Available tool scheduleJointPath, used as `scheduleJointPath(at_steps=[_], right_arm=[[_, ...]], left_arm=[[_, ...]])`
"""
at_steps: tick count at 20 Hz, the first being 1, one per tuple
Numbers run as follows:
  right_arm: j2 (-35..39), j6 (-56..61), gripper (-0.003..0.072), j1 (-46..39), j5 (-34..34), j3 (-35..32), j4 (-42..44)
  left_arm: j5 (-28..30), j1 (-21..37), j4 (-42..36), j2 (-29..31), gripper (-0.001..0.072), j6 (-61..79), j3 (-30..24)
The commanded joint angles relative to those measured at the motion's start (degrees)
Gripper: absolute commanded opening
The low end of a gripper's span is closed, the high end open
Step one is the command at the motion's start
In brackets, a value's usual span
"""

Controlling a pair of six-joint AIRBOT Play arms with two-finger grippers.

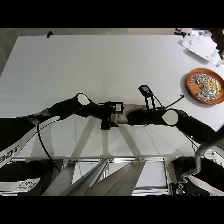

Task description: Fold the box and place the chain.

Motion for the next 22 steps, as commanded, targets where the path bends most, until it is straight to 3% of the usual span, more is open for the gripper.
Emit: scheduleJointPath(at_steps=[1,6,11,12,14,17,18,22], right_arm=[[2.34,-0.04,0.0185,0.04,-0.61,0.09,1.01],[12.87,-0.26,0.0185,-0.39,1.14,0.31,-3.45],[26.51,-2.45,0.0176,-7.98,13.79,1.70,-35.19],[27.85,-7.37,0.0172,-10.32,15.98,1.70,-38.91],[27.93,-28.06,0.0173,-15.17,22.84,1.70,-38.91],[22.91,-48.24,0.0177,-19.91,28.87,1.64,-31.01],[19.91,-52.57,0.0203,-20.37,28.48,1.64,-26.88],[7.45,-71.14,0.0632,-20.41,28.48,1.64,-20.15]], left_arm=[[0.00,0.02,0.02,0.04,0.0254,0.00,0.02],[0.00,0.02,0.02,0.04,0.0254,0.00,0.02],[0.00,0.02,0.02,0.04,0.0254,0.00,0.02],[0.00,0.02,0.02,0.04,0.0254,0.02,0.02],[0.00,0.02,0.02,0.04,0.0254,0.00,0.02],[0.02,0.02,0.02,0.04,0.0254,0.02,0.02],[0.00,0.02,0.02,0.04,0.0254,0.00,0.02],[0.00,0.02,0.02,0.04,0.0254,0.00,0.02]])
